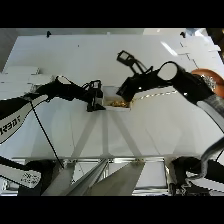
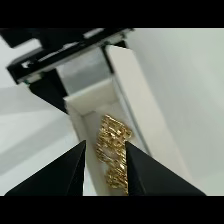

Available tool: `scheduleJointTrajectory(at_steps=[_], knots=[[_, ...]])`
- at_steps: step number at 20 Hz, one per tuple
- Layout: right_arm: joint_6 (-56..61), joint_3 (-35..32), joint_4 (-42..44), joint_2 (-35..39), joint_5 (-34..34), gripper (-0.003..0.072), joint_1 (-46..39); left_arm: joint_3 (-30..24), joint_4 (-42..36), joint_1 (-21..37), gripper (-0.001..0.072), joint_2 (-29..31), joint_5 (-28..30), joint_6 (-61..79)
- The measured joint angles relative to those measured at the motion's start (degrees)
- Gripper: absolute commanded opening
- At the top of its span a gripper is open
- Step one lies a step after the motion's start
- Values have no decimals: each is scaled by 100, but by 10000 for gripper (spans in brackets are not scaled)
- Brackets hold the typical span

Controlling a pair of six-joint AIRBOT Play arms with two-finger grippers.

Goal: Fold the box and place the chain.

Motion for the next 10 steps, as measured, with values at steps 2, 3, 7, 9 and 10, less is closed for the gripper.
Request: scheduleJointTrajectory(at_steps=[2, 3, 7, 9, 10], knots=[[413, 0, -433, 129, 236, 273, -452, 0, -2, 0, 337, 0, 0, 0], [647, 0, -719, 179, 385, 277, -708, 0, -2, 0, 337, 0, 0, 0], [1609, 0, -2031, 282, 859, 282, -1878, 0, 0, 0, 337, 0, 0, 0], [1853, 0, -2389, 289, 975, 351, -2371, 0, 0, 0, 337, 0, 0, 0], [1950, 0, -2494, 271, 1012, 418, -2549, 0, -2, 0, 337, 0, 0, 0]])
